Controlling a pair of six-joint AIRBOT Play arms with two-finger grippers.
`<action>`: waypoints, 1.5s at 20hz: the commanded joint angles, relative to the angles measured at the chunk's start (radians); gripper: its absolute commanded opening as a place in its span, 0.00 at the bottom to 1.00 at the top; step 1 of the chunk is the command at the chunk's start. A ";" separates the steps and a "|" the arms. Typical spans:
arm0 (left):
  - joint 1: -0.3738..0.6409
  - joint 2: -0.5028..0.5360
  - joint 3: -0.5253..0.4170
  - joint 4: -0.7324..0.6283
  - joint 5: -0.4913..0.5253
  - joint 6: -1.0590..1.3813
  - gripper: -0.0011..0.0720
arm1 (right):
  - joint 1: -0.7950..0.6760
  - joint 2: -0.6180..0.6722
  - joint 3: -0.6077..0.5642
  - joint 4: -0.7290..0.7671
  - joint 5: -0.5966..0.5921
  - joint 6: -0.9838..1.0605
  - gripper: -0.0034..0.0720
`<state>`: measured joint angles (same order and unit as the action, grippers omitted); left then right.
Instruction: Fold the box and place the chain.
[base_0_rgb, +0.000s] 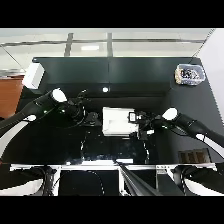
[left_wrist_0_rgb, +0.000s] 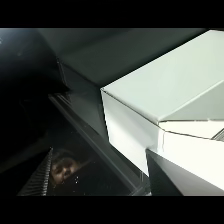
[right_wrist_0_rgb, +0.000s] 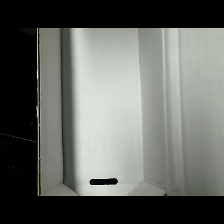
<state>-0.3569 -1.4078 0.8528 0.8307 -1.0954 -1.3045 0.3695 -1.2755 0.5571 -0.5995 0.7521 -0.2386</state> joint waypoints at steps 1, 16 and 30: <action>0.028 0.004 0.006 0.043 -0.053 -0.011 0.98 | 0.001 0.000 0.000 -0.003 0.003 -0.001 0.37; 0.039 0.003 0.049 -0.085 -0.112 0.069 0.98 | 0.001 0.000 0.000 -0.003 0.003 -0.001 0.37; -0.159 0.003 0.049 0.140 0.148 -0.237 0.98 | 0.001 0.000 0.000 -0.003 0.002 -0.001 0.37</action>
